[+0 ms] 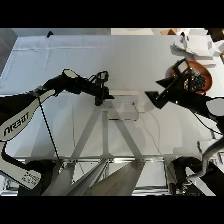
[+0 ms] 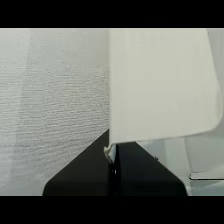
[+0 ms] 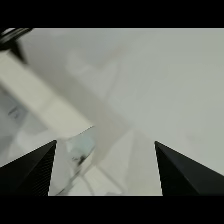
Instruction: Fold the box and place the chain.
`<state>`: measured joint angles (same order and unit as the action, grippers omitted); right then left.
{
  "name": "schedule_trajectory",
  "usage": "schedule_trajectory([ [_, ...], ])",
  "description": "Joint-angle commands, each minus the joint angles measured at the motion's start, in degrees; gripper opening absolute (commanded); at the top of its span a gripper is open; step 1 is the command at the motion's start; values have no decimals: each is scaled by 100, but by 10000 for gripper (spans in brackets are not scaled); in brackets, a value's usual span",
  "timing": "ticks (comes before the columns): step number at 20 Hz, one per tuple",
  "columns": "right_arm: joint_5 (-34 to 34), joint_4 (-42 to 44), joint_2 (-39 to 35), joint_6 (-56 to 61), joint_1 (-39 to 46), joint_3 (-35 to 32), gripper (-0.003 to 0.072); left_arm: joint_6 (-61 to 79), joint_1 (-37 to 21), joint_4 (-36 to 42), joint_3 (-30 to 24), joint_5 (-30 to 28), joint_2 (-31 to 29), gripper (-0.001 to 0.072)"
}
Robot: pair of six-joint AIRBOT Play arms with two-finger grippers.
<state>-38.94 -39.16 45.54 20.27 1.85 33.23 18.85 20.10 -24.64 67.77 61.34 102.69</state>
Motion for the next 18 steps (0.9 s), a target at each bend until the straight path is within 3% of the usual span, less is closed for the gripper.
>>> schedule_trajectory([
  [1,-1014,7,-37,-1340,0,4,682,2,2,-2,-2,-2,2,7],
  [9,-1346,-44,186,-3475,0,-96,693,0,2,-2,-2,-4,2,7],
  [18,-1019,105,1958,-4179,0,-236,700,2,2,-2,-2,-2,2,7],
])
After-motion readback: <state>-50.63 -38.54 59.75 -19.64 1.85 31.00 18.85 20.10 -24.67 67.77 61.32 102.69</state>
